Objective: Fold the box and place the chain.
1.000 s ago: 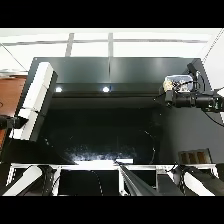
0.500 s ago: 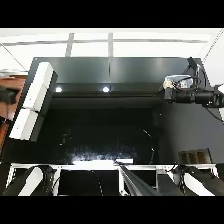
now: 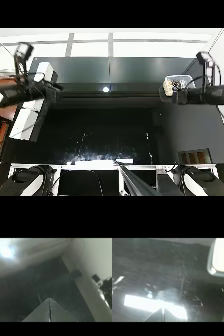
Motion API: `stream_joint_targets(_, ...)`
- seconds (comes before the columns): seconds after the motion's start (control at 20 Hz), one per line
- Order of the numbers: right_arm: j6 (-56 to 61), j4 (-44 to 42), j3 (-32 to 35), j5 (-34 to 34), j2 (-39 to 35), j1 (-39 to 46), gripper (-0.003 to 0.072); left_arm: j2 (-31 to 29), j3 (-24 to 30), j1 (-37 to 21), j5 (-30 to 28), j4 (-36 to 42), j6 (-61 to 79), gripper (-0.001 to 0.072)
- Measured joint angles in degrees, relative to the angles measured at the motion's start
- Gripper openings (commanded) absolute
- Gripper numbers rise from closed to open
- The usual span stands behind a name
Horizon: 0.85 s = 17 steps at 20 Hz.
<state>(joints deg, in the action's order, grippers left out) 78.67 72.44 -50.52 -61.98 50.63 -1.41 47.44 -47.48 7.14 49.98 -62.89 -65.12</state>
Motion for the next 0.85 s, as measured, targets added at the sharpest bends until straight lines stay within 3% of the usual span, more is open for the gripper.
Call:
stream_joint_targets(0.25, 2.14, 1.05, 6.43, 6.64, -1.51, -0.17, 0.0022, -3.19, 5.70, -0.79, -1.42, -1.81, -4.37, 0.0025)
stream_joint_targets(0.85, 2.97, 1.09, 7.96, 9.25, -1.86, -0.24, 0.0023, -7.04, 7.08, -1.86, -4.85, -2.47, -5.79, 0.0027)
